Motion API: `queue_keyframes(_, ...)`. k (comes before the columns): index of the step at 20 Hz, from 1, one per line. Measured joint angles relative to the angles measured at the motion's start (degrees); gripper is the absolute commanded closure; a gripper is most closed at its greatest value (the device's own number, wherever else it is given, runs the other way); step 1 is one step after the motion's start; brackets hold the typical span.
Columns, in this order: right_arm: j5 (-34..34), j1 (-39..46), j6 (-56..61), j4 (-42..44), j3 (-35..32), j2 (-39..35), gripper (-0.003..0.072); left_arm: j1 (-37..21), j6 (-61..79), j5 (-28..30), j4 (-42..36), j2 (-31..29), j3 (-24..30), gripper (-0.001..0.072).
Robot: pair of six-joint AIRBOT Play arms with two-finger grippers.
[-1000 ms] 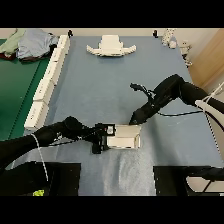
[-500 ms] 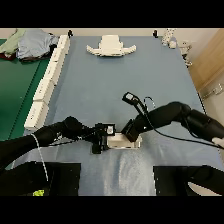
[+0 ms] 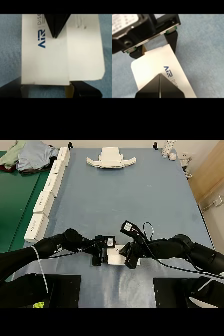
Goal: Fold the box.
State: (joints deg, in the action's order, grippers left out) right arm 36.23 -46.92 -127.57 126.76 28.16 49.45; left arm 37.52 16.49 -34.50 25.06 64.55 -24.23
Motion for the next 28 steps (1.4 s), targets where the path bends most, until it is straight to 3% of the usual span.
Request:
queue_keyframes(10, -0.83, -0.94, 0.04, -5.01, -0.59, -0.33, 0.0663, 0.0, -0.02, 0.0, 0.0, 0.0, 0.0, 0.0258)
queue_keyframes(11, -0.79, -0.94, 0.04, -5.11, -0.59, -0.33, 0.0581, 0.0, 0.0, 0.0, 0.0, 0.0, 0.0, 0.0258)
queue_keyframes(12, -0.79, -1.01, 0.02, -5.4, -0.57, -0.42, 0.041, 0.0, -0.02, 0.0, 0.0, 0.0, 0.0, 0.0258)
queue_keyframes(13, -0.5, -1.14, -0.11, -5.53, -0.48, -0.55, 0.03, 0.0, 0.0, 0.0, 0.0, 0.0, 0.0, 0.0258)
queue_keyframes(15, 0.59, -1.29, -1.31, -5.53, 0.02, -1.18, 0.0287, 0.0, -0.02, 0.02, 0.0, 0.0, 0.0, 0.0258)
queue_keyframes(17, 1.33, -1.31, -3.13, -5.92, 0.52, -1.97, 0.0078, 0.0, -0.02, 0.02, -0.02, 0.0, 0.0, 0.0258)
queue_keyframes(28, 1.68, -2.23, -20.65, -9.9, 1.11, -1.36, 0.0077, 0.0, -0.02, 0.02, -0.02, 0.0, 0.0, 0.0258)
